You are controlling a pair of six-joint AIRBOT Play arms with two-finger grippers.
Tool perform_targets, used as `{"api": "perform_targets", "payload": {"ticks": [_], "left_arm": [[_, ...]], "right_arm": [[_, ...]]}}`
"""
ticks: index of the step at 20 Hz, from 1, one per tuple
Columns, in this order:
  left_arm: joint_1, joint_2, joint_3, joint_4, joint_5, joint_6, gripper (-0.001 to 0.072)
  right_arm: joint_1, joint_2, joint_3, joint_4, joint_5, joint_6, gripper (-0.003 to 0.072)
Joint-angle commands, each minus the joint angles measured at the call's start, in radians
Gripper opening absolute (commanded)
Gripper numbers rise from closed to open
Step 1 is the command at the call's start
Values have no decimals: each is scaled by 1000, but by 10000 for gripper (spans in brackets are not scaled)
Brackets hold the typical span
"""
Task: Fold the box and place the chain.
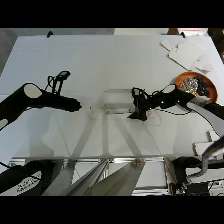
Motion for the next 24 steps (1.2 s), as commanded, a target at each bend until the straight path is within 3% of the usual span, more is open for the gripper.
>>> {"api": "perform_targets", "payload": {"ticks": [1, 5, 9, 24], "left_arm": [[-67, -66, -24, 0, 74, -69, 5], [-123, -143, -24, -42, 134, -108, 5], [-131, -153, -23, -98, 151, -106, 8], [-131, -152, -23, -395, 90, 60, 7]], "right_arm": [[-1, 1, 1, 0, 0, 0, 459], [-1, 1, 1, 0, 0, 0, 459], [-1, 1, 1, 0, 0, 0, 459], [-1, 1, 1, 0, 0, 0, 459]]}}
